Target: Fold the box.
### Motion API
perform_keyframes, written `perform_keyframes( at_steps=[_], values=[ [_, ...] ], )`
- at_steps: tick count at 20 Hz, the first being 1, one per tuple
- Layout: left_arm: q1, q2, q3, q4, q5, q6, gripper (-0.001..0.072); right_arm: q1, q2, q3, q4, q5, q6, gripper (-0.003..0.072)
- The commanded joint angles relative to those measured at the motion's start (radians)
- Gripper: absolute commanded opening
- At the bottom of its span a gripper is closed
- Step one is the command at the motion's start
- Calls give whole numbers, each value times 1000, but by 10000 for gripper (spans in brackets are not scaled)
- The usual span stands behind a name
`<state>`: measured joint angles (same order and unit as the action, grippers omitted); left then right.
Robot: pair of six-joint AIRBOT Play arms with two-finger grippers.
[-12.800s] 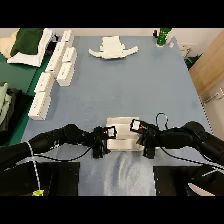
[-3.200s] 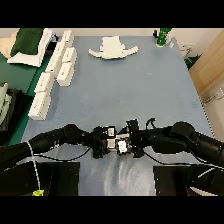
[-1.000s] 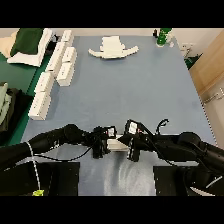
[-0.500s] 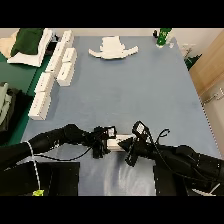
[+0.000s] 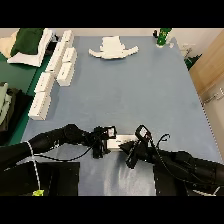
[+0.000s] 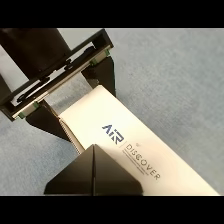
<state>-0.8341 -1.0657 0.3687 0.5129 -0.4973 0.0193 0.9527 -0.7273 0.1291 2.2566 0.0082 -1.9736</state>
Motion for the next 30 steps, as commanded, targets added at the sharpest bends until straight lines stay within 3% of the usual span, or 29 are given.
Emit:
perform_keyframes(
  at_steps=[1, 7, 13, 19, 21, 25, 30],
  values=[
    [-1, 0, 0, 0, 0, 0, 441, 2, -21, -7, 0, 7, 14, 6],
    [-1, 0, 0, 0, 0, 0, 441, 2, -14, -6, -1, 13, 13, 6],
    [-1, 0, 0, 0, 0, 0, 441, -17, 140, -4, -16, 17, 10, 6],
    [-1, 0, 0, 0, 0, 0, 441, -64, 155, 0, -75, -2, 8, 7],
    [-1, 0, 0, 0, 0, 0, 441, -107, 155, 46, -167, -121, 9, 7],
    [-1, 0, 0, 0, 0, 0, 441, -315, 130, 256, -418, -525, 81, 7],
    [-1, 0, 0, 0, 0, 0, 441, -579, -24, 553, -729, -850, 461, 7]
  ],
)
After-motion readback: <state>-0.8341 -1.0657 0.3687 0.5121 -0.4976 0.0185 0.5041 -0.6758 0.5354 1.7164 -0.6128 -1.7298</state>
